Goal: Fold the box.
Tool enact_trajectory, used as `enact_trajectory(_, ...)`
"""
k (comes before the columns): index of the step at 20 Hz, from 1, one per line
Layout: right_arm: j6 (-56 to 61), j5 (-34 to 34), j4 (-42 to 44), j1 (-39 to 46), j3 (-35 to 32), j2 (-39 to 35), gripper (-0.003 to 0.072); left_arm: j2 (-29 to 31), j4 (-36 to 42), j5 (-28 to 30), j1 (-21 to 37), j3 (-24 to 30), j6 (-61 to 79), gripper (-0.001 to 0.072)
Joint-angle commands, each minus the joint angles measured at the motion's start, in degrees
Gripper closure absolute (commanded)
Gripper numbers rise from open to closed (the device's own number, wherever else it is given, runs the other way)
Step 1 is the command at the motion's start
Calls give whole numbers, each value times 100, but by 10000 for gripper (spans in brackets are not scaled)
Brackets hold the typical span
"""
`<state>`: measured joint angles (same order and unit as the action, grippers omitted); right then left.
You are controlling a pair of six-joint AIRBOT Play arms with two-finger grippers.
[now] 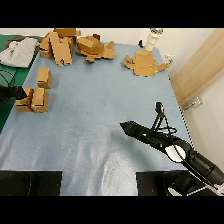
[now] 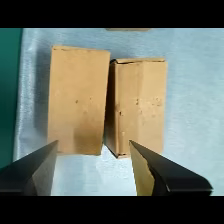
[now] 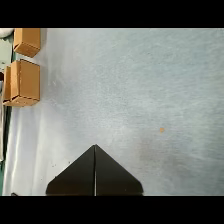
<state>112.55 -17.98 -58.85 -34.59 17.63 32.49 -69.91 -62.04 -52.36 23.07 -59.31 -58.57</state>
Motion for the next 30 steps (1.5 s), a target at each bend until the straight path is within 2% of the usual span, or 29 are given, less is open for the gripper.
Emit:
enact_trajectory(1, 0, -13, -94, 0, 2, 37, 684, 2, 793, -664, -133, -284, 107, 301)
enact_trajectory(2, 0, -48, -94, -2, 4, 87, 684, 2, 1189, -911, -275, -367, 396, 659)
enact_trajectory(3, 0, -114, -92, -2, 4, 166, 684, 2, 1615, -1108, -518, -404, 682, 698)
enact_trajectory(5, -7, -142, -81, -7, 33, 380, 684, 2, 1899, -1309, -1255, -407, 662, 699)
enact_trajectory(7, -297, -144, -83, -7, 251, 629, 684, 2, 1895, -1283, -2267, -339, 619, 700)
enact_trajectory(11, -874, -157, -98, -7, 1069, 1287, 684, -11, 1853, -310, -4275, -94, 4, 699)
enact_trajectory(14, -1025, -358, -92, -7, 1541, 1965, 684, -72, 1836, 240, -5184, -13, -372, 699)
enact_trajectory(17, -1021, -433, 94, -9, 1770, 2483, 684, -229, 1847, 175, -5635, -13, -601, 699)
enact_trajectory(20, -1003, -457, 125, -9, 1838, 2601, 684, -310, 1834, 258, -5960, -9, -599, 697)
enact_trajectory(23, -999, -481, 116, -7, 1836, 2601, 684, -339, 1829, 317, -5976, -7, -597, 697)
enact_trajectory(26, -997, -490, 118, -7, 1836, 2601, 684, -334, 1858, 31, -5984, -7, -595, 697)
enact_trajectory(30, -997, -494, 118, -7, 1836, 2601, 684, -332, 1858, 31, -5987, -9, -595, 697)
